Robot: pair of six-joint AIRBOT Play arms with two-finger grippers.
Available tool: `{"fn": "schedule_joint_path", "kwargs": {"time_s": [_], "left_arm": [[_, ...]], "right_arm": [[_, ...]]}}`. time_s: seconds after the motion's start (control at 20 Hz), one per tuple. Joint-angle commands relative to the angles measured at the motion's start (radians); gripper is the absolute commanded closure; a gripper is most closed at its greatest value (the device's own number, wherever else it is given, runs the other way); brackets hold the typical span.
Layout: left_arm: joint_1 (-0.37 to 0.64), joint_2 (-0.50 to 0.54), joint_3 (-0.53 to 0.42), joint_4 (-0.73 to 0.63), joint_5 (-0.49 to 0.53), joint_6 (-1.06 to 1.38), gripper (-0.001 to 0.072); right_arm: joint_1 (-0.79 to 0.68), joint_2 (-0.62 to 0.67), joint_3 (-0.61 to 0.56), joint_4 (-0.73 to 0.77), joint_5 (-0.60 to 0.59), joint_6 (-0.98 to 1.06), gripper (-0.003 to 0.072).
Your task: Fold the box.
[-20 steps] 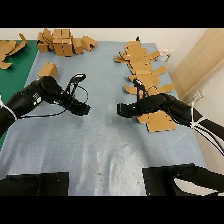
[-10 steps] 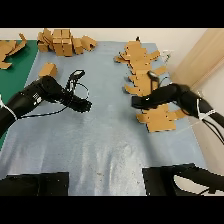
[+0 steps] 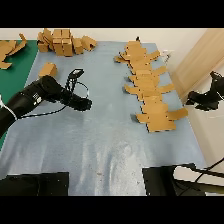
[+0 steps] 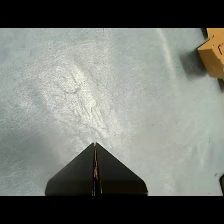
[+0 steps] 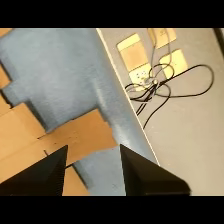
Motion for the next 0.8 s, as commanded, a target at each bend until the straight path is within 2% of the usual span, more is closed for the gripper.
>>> {"fn": "schedule_joint_path", "kwargs": {"time_s": [0.0,0.1,0.3,0.4,0.55,0.7,0.75], "left_arm": [[0.000,0.000,0.000,0.000,0.003,-0.035,0.0698],[0.000,0.000,0.000,0.001,0.004,-0.032,0.0698],[0.000,0.000,0.000,-0.002,0.010,-0.032,0.0698],[0.000,0.000,0.000,-0.004,0.007,-0.032,0.0698],[0.000,0.000,0.000,-0.004,-0.014,-0.032,0.0698],[0.000,0.000,0.000,-0.021,-0.040,-0.032,0.0698],[0.000,0.000,0.000,-0.023,-0.048,-0.032,0.0698]], "right_arm": [[-0.151,-0.079,0.018,0.163,-0.011,-0.222,0.0172],[-0.150,-0.121,0.018,0.171,-0.018,-0.270,0.0171],[-0.148,-0.176,0.018,0.360,-0.078,-0.412,0.0187],[-0.148,-0.185,0.018,0.373,-0.095,-0.414,0.0254],[-0.148,-0.201,0.017,0.372,-0.132,-0.414,0.0265],[-0.142,-0.204,0.004,0.373,-0.169,-0.413,0.0406],[-0.135,-0.204,-0.002,0.373,-0.184,-0.414,0.0487]]}}
